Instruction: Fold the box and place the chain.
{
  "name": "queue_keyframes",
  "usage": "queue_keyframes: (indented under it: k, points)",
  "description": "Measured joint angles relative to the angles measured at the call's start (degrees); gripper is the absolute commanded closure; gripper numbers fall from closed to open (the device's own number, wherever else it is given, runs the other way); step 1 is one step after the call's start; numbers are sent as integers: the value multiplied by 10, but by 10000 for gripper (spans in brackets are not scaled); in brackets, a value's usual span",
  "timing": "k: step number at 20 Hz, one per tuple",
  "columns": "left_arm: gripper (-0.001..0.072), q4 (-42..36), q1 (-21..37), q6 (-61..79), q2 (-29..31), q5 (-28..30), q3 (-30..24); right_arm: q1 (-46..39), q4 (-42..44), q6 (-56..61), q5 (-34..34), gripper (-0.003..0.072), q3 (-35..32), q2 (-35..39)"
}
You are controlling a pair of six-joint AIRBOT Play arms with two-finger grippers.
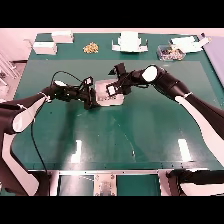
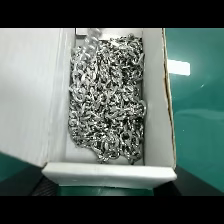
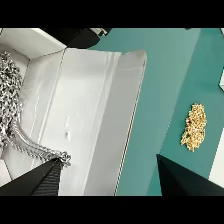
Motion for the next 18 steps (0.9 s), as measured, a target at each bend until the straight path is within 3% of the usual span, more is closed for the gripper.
queue_keyframes:
  k: [11,18]
  points:
    - [176,0,0,0,0,0,0,-12,76,18,73,5,-3,-7]
    - [176,0,0,0,0,0,0,-30,41,231,25,6,6,-11]
